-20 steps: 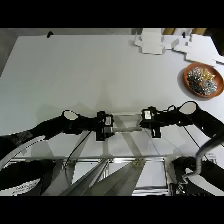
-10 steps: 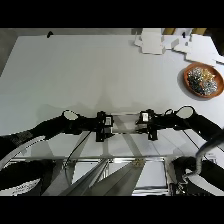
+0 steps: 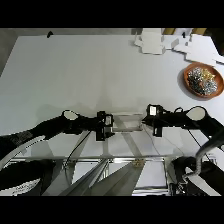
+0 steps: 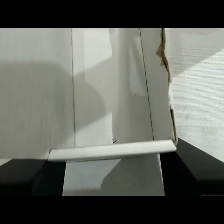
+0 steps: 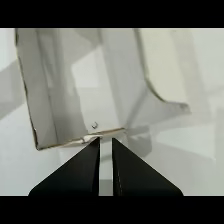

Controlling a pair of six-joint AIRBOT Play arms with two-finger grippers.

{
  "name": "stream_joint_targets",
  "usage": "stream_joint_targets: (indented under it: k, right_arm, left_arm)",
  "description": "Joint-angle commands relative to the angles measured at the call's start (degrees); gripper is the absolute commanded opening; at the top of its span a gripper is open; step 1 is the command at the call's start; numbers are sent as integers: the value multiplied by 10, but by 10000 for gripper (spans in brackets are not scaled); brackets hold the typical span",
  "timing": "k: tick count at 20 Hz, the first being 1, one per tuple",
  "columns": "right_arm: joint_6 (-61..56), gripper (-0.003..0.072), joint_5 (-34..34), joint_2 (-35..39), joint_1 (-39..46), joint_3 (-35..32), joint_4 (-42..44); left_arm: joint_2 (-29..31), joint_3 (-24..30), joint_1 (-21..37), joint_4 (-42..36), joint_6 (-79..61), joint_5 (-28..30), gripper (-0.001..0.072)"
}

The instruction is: Fold the box and place the chain.

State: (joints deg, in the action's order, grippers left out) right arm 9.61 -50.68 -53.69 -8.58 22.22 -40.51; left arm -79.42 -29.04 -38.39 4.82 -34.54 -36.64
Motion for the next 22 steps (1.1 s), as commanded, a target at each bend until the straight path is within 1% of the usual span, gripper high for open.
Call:
stream_joint_targets:
  k: [1, 4, 6, 8, 9, 10, 12, 14, 15, 16, 17, 22]
  right_arm:
    - [-24, 19, -25, 34, 24, 1, -10]
    - [-31, 19, -46, 40, 25, 9, 4]
    - [-117, 19, -41, 40, 25, 29, 11]
    - [-218, 19, -30, 40, 43, 56, 10]
    - [-273, 19, -16, 39, 61, 66, 7]
    - [-337, 19, 12, 38, 81, 70, 2]
    - [-470, 19, 46, 27, 115, 70, -36]
    - [-586, 19, 38, 5, 136, 70, -120]
    - [-624, 19, 21, -7, 138, 70, -164]
    - [-648, 20, 2, -21, 138, 70, -193]
    - [-660, 20, -9, -33, 138, 68, -196]
    - [-668, 19, -61, -79, 120, 51, -156]
  left_arm:
    - [0, 0, 0, 2, -1, 0, 275]
    - [0, 0, 0, 2, -1, 0, 275]
    - [0, 0, 0, 2, -1, 0, 275]
    - [0, 0, 0, 2, -1, 0, 275]
    - [0, 0, 0, 2, -1, 0, 275]
    - [0, 0, 0, 2, -1, 0, 275]
    - [0, 0, 0, 2, -1, 0, 275]
    - [0, 0, 0, 2, -1, 0, 275]
    - [0, 0, 0, 2, -1, 0, 275]
    - [0, 0, 0, 2, -1, 0, 275]
    - [0, 0, 0, 2, -1, 0, 275]
    - [0, 0, 0, 2, -1, 0, 275]
